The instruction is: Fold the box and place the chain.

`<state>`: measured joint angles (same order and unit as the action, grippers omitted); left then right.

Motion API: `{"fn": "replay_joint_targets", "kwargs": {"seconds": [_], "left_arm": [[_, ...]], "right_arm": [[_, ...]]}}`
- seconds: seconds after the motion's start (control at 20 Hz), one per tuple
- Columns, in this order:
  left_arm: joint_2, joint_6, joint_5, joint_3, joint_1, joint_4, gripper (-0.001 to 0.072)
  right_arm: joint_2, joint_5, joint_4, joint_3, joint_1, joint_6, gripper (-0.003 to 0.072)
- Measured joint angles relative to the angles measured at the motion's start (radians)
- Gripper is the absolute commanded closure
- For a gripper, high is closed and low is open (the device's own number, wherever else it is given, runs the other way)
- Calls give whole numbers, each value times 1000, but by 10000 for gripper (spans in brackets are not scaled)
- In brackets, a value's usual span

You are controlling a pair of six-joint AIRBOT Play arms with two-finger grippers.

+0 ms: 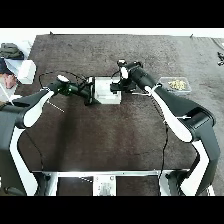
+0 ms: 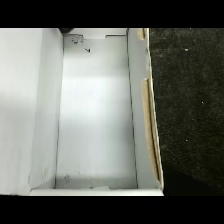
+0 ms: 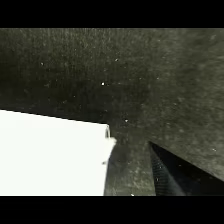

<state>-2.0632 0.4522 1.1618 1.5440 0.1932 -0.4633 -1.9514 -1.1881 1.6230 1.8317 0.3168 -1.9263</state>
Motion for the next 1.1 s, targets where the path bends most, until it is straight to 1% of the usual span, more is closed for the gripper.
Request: {"fn": "replay_joint_targets", "kwargs": {"seconds": [0.2,0.35,0.5,0.6,0.75,0.9,1.0,1.05,1.1], "left_arm": [[0,0,0,0,0,0,298],[0,-1,0,0,0,0,298],[0,-2,0,0,0,0,298],[0,-2,0,0,0,0,298],[0,-5,0,0,0,0,298],[0,-5,0,0,0,0,298],[0,-4,0,0,0,0,298],[0,-4,0,0,0,0,298],[0,-4,0,0,0,0,298]], "right_arm": [[53,-24,0,0,1,47,95],[122,-19,11,0,-1,123,95],[209,-8,40,-5,-27,185,96],[289,29,47,-30,-41,225,96],[452,163,55,-151,-63,262,96],[632,366,61,-377,-114,267,96],[712,474,66,-526,-185,223,107],[735,504,67,-587,-225,201,250],[752,537,66,-643,-267,181,300]]}}
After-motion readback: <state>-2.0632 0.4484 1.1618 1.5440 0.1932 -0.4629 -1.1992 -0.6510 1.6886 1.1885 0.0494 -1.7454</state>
